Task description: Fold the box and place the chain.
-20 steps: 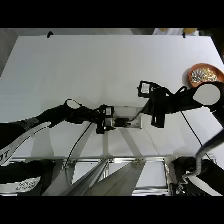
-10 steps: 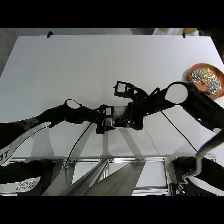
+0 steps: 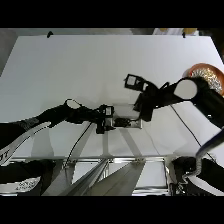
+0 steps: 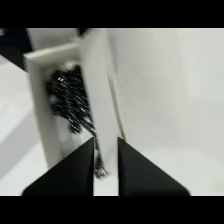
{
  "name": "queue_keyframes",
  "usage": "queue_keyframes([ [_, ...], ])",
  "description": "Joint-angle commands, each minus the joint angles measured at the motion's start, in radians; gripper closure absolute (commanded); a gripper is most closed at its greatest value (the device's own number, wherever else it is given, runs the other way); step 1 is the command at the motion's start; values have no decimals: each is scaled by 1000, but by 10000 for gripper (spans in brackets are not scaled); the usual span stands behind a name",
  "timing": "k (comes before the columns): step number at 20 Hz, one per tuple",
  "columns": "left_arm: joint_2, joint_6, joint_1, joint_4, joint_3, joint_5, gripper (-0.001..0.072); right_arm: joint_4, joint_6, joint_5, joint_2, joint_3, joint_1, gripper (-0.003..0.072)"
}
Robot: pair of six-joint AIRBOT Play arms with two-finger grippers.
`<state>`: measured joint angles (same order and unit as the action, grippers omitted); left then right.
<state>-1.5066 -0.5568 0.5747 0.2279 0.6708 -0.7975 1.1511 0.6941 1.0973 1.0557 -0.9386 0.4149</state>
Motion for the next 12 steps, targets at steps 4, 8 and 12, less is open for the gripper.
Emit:
queue_keyframes([
  [4,1,0,0,0,0,0,577,110,320,16,-11,-2,-282,643],
  [8,1,0,0,0,0,0,577,236,587,-52,113,-2,-289,419],
  [12,1,0,0,0,0,0,577,291,693,-66,252,-2,-289,343],
])
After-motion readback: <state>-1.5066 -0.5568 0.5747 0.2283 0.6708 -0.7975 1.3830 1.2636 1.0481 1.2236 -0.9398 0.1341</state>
